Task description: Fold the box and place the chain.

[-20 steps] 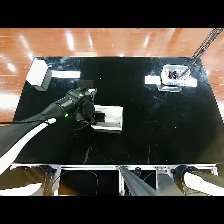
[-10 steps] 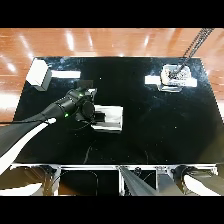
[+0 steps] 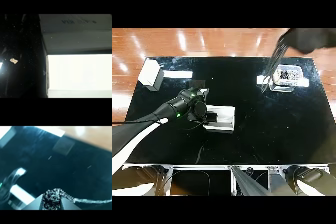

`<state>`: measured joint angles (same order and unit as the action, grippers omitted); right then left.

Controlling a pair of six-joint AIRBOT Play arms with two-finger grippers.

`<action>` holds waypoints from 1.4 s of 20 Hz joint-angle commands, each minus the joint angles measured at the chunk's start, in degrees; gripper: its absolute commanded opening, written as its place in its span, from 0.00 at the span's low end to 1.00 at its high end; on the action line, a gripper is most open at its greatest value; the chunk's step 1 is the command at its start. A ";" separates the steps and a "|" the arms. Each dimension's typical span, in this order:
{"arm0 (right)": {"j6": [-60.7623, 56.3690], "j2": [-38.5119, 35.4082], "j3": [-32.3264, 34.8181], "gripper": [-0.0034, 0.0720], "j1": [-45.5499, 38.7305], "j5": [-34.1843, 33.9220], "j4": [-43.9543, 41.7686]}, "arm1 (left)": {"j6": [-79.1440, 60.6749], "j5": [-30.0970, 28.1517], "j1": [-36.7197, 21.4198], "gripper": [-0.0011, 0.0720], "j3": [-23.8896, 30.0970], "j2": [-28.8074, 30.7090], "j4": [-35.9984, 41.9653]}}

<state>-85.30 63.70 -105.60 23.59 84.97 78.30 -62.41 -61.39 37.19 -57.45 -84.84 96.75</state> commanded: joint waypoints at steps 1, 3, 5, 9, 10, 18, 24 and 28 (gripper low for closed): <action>-1.01 -0.13 5.16 0.08 7.28 0.85 -0.52 | -0.02 0.02 0.00 0.04 -0.02 0.00 -0.02; -1.62 -0.11 8.55 0.08 10.95 -0.17 -0.66 | -0.02 0.02 0.00 0.04 -0.02 0.00 0.00; -1.66 -0.09 12.20 0.08 13.40 -2.25 -2.97 | -0.02 0.11 0.00 0.04 -0.02 0.00 0.00; -1.44 0.11 16.59 0.08 15.85 -5.75 -8.81 | -0.02 0.09 0.00 0.04 -0.02 0.00 0.00; -1.36 0.39 16.70 0.08 16.50 -6.12 -9.73 | -0.02 0.09 0.00 0.04 -0.02 0.00 0.02; -0.61 6.16 16.70 0.08 18.91 -11.69 -9.64 | -0.02 0.02 0.00 0.04 -0.02 0.00 0.02; -1.31 8.55 21.64 0.08 18.88 -9.99 -4.72 | -0.02 0.02 0.00 0.04 -0.02 0.00 0.02; -1.51 8.55 28.83 0.08 18.91 -11.98 -5.90 | -0.02 -0.04 0.00 0.04 -0.02 0.00 0.04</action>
<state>-86.41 72.01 -80.99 42.46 74.32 72.53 -62.43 -61.34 37.19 -57.45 -84.84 96.79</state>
